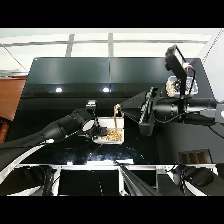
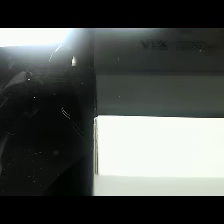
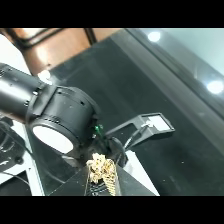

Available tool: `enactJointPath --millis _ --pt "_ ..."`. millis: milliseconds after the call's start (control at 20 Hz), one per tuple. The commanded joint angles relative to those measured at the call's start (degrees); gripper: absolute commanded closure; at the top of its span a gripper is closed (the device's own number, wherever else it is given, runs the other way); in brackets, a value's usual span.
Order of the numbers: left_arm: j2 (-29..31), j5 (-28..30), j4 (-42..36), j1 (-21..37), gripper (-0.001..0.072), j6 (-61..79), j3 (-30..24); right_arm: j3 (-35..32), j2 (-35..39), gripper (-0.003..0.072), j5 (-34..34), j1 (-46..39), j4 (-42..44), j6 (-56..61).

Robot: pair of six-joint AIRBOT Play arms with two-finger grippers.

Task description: Fold the box and place the chain.

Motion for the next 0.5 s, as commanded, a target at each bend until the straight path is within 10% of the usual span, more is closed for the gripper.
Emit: enactJointPath --millis 0,450 --pt "0.0 0.39 -0.02 0.04 0.0677 0.02 0.02 0.22 0.04 0.066 1.05 0.07 1.73 0.11" --pt "0.0 0.26 -0.02 0.04 0.0677 0.02 0.02 0.74 0.2 0.066 2.67 -1.68 -0.68 0.13"
